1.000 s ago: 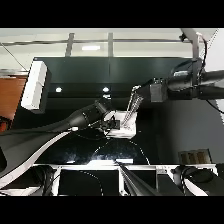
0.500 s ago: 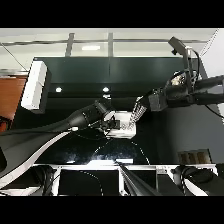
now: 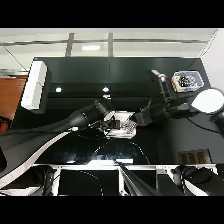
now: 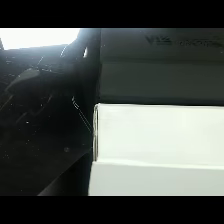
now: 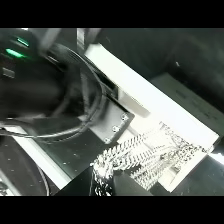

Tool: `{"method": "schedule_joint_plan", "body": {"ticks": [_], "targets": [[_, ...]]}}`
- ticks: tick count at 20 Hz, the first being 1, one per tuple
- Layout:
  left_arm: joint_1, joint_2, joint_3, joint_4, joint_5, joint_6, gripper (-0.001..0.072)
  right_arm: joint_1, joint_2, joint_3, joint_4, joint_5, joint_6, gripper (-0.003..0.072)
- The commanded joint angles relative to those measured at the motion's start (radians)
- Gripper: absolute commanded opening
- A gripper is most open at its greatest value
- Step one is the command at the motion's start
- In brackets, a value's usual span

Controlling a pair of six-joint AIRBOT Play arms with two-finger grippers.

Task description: Fold the box and place the chain.

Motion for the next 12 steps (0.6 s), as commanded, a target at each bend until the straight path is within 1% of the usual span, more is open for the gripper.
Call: {"method": "schedule_joint_plan", "body": {"ticks": [1, 5, 6, 7, 8, 10, 12], "targets": [[0.001, -0.001, 0.001, 0.001, 0.000, 0.000, 0.0026, 0.041, -0.038, -0.071, -0.005, -0.098, -0.015, 0.0006], [0.000, -0.001, 0.001, 0.000, 0.000, 0.000, 0.0026, 0.077, -0.100, -0.075, -0.007, -0.161, -0.015, 0.0016], [0.000, -0.001, 0.001, 0.001, -0.001, 0.000, 0.0026, 0.077, -0.102, -0.075, -0.010, -0.164, -0.015, 0.0072], [0.000, -0.001, 0.001, 0.000, 0.000, 0.000, 0.0026, 0.069, -0.100, -0.074, -0.018, -0.154, -0.015, 0.0278], [0.000, -0.001, 0.001, 0.000, 0.000, 0.000, 0.0026, 0.050, -0.095, -0.074, -0.020, -0.121, -0.015, 0.0317], [0.000, -0.001, 0.001, -0.002, 0.000, 0.000, 0.0026, -0.008, -0.069, -0.074, -0.024, -0.042, -0.015, 0.0317], [0.000, -0.001, 0.001, -0.003, -0.001, 0.003, 0.0027, -0.090, -0.005, -0.074, -0.066, 0.027, -0.016, 0.0316]]}}
